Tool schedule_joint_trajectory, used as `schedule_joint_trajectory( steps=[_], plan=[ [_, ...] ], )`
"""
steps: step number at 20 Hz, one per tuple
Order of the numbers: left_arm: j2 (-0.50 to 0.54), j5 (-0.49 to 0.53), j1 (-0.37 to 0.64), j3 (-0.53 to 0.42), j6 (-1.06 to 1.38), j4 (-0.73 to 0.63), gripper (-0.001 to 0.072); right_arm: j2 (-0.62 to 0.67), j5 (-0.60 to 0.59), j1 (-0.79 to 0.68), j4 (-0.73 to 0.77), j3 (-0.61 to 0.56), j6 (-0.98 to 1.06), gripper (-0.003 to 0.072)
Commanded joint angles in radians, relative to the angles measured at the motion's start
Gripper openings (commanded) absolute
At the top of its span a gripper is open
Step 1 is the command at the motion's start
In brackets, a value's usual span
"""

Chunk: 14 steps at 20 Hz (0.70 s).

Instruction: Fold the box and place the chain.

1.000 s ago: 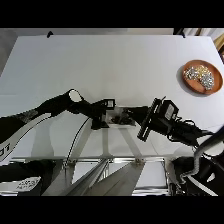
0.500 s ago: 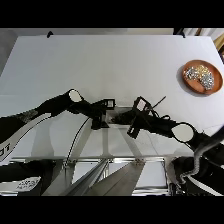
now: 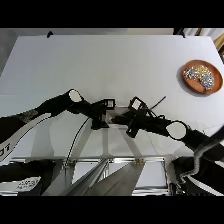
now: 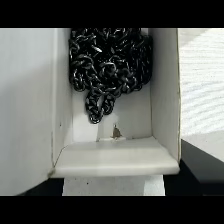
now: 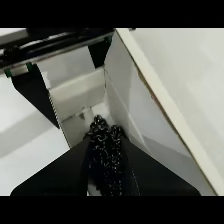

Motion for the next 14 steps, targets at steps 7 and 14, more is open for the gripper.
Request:
schedule_joint_trajectory(
  steps=[7, 14],
  plan=[
    [0.0, 0.0, 0.0, 0.0, 0.0, 0.0, 0.0312, 0.332, 0.219, -0.311, -0.695, 0.0, 0.602, 0.0218],
    [0.0, 0.0, 0.0, 0.0, 0.0, 0.0, 0.0312, 0.078, 0.321, -0.595, -0.845, 0.014, 0.766, 0.0341]
  ],
)
